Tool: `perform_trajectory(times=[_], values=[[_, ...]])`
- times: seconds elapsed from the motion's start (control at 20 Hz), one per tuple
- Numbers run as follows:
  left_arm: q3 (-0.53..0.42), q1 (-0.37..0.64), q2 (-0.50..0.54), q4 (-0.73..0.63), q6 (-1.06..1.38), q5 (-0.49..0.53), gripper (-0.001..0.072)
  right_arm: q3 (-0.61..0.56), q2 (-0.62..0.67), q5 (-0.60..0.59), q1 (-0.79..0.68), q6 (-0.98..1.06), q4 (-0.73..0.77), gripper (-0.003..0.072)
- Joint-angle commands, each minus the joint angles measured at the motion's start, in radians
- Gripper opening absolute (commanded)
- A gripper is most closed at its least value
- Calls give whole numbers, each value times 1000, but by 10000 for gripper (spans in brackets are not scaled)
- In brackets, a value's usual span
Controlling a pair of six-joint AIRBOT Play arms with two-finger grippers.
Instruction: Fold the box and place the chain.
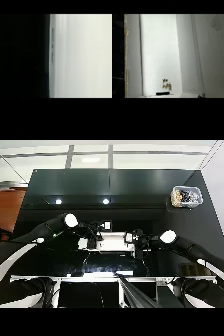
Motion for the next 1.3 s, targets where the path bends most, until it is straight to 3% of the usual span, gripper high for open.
perform_trajectory(times=[0.0, 1.25], values=[[0, 1, -1, 0, 0, 0, 30, 0, -1, -4, 0, 5, 1, 719], [0, 1, -3, 0, 0, 0, 30, -2, -3, -8, 1, 31, -51, 717]])
